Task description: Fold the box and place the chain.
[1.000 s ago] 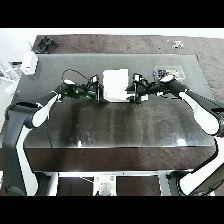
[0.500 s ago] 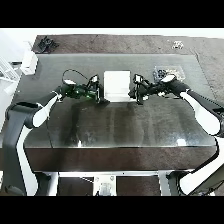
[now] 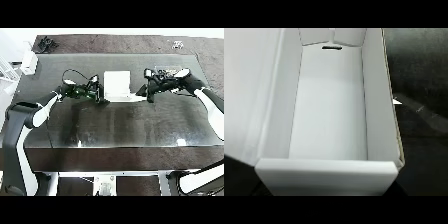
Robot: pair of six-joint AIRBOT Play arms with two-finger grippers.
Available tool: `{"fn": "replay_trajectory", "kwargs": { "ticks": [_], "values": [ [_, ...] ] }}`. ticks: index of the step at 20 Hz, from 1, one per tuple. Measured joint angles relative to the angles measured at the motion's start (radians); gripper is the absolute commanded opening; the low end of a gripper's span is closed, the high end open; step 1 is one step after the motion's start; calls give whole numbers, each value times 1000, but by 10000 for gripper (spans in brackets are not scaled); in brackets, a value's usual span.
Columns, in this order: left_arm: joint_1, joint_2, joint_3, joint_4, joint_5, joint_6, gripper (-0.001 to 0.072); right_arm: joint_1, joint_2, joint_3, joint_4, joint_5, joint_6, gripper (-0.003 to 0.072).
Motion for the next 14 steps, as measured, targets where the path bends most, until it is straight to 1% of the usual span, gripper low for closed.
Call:
{"fn": "replay_trajectory", "kwargs": {
  "ticks": [6,10,14],
  "values": [
    [0,0,0,0,0,1,477,-117,51,0,2,-33,405,8],
    [0,0,0,0,0,1,477,-167,54,0,4,-40,559,8],
    [0,0,0,0,0,1,477,-183,10,0,2,-45,701,8]
  ]
}}
